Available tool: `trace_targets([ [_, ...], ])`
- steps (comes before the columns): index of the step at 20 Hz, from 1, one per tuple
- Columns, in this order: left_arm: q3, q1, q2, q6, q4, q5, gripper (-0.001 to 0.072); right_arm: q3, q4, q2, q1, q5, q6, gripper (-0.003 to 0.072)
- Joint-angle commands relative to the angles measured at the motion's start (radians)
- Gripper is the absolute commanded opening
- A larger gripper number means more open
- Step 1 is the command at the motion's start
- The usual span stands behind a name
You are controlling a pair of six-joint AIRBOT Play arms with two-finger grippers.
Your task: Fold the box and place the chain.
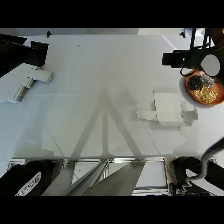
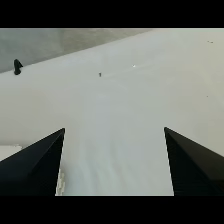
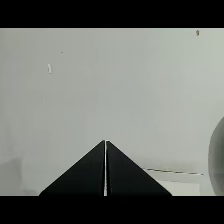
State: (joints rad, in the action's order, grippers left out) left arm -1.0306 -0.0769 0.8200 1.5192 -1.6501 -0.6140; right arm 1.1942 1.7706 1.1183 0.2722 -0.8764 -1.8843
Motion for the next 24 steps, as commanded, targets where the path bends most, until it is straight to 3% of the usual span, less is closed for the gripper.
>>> trace_targets([
  [1, 0.000, 0.001, -0.001, 0.000, 0.000, 0.000, 0.0696, 0.000, -0.018, 0.000, 0.001, -0.002, 0.000, 0.0010],
  [4, 0.000, 0.000, -0.001, 0.000, 0.000, 0.000, 0.0696, 0.003, -0.029, -0.001, 0.001, -0.040, 0.000, 0.0039],
  [6, 0.000, 0.001, -0.001, 0.000, 0.000, 0.000, 0.0696, 0.003, -0.006, -0.001, 0.001, -0.093, 0.000, 0.0274],
  [10, 0.000, 0.000, -0.001, 0.000, 0.000, 0.000, 0.0696, 0.005, 0.066, 0.000, -0.029, -0.330, 0.089, 0.0298],
  [12, 0.000, 0.000, -0.001, 0.000, 0.000, 0.000, 0.0696, 0.005, 0.065, 0.000, -0.090, -0.467, 0.145, 0.0410],
  [16, 0.000, 0.000, -0.001, 0.000, 0.000, 0.000, 0.0696, 0.004, 0.047, 0.008, -0.246, -0.631, 0.258, 0.0419],
  [19, 0.000, 0.000, -0.001, 0.000, 0.000, 0.000, 0.0696, 0.004, 0.026, 0.055, -0.330, -0.692, 0.404, 0.0477],
  [24, 0.000, 0.000, -0.001, 0.000, 0.000, 0.000, 0.0696, 0.004, 0.028, 0.182, -0.365, -0.736, 0.459, 0.0480],
])
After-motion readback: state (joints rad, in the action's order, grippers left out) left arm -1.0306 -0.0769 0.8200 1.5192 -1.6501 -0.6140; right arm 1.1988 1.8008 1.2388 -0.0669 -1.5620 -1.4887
